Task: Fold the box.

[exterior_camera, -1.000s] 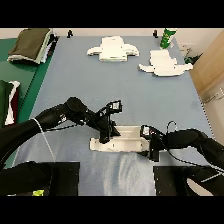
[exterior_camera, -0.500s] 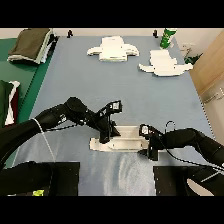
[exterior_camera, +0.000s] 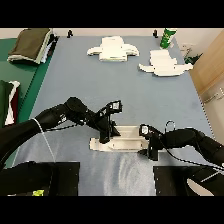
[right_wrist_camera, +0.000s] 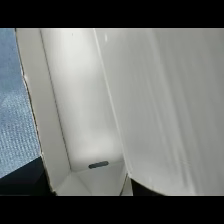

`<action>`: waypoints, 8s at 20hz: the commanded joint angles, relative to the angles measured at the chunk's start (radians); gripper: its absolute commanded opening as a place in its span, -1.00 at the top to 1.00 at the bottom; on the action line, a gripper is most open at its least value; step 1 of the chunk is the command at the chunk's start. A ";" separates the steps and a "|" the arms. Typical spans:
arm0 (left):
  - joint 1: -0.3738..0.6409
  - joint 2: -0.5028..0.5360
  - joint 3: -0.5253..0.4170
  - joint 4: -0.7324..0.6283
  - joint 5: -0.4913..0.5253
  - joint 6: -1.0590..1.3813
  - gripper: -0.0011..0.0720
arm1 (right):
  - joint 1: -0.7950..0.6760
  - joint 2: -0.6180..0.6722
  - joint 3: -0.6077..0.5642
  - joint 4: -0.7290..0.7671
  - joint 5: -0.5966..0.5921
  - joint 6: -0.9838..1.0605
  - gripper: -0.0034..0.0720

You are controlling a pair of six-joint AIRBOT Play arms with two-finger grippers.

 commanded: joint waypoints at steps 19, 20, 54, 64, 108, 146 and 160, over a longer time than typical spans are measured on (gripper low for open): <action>0.000 0.000 0.000 -0.008 0.023 0.000 0.93 | 0.001 -0.001 -0.001 0.000 -0.002 0.000 -0.47; 0.000 0.000 0.000 -0.008 0.016 0.000 0.93 | 0.001 -0.001 -0.001 0.000 -0.002 0.000 -0.47; -0.013 -0.128 0.133 0.023 0.111 -1.317 0.94 | 0.001 -0.001 -0.001 -0.001 -0.002 0.000 -0.47; -0.013 -0.192 0.130 0.201 0.007 -1.476 0.94 | 0.001 -0.001 -0.001 -0.001 -0.002 0.000 -0.47; 0.021 0.061 0.200 0.226 -0.019 -1.326 0.94 | 0.002 -0.002 0.010 -0.010 0.009 -0.052 -0.46; 0.039 0.476 -0.224 0.528 0.029 -0.364 -1.00 | 0.063 -0.039 0.010 -0.038 0.050 -0.052 -0.47; -0.048 0.269 -0.240 0.253 0.107 -0.125 -0.88 | 0.063 -0.039 0.010 -0.038 0.050 -0.052 -0.47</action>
